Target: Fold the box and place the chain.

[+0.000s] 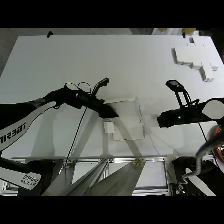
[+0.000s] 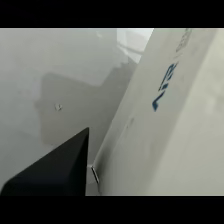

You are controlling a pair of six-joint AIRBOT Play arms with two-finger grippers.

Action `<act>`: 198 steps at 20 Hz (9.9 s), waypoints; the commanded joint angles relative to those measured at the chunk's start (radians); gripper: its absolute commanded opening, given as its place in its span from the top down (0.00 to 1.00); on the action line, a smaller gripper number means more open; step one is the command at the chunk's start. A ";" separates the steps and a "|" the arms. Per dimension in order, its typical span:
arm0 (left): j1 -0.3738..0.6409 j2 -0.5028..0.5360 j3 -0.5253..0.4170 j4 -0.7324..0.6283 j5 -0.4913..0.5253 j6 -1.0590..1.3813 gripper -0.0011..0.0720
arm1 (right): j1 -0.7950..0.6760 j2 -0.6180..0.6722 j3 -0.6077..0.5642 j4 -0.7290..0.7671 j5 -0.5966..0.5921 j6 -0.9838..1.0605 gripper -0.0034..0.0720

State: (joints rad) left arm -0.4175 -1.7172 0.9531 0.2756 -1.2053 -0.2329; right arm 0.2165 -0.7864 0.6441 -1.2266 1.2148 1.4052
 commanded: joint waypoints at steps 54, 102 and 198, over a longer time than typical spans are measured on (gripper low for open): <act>-0.240 0.130 -0.034 0.264 0.402 0.417 0.98 | 0.000 0.053 0.078 -0.026 0.050 -0.027 0.69; -0.239 0.075 0.059 0.346 0.292 0.364 0.97 | 0.130 0.094 -0.001 -0.053 0.106 -0.216 0.94; -0.239 0.075 0.059 0.346 0.291 0.364 0.97 | 0.081 0.295 -0.386 0.253 -0.378 -1.203 0.08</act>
State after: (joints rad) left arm -0.6559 -1.6417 1.0115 0.6212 -0.9146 0.1314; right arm 0.2710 -0.5900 0.2607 -0.9611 0.7971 0.1135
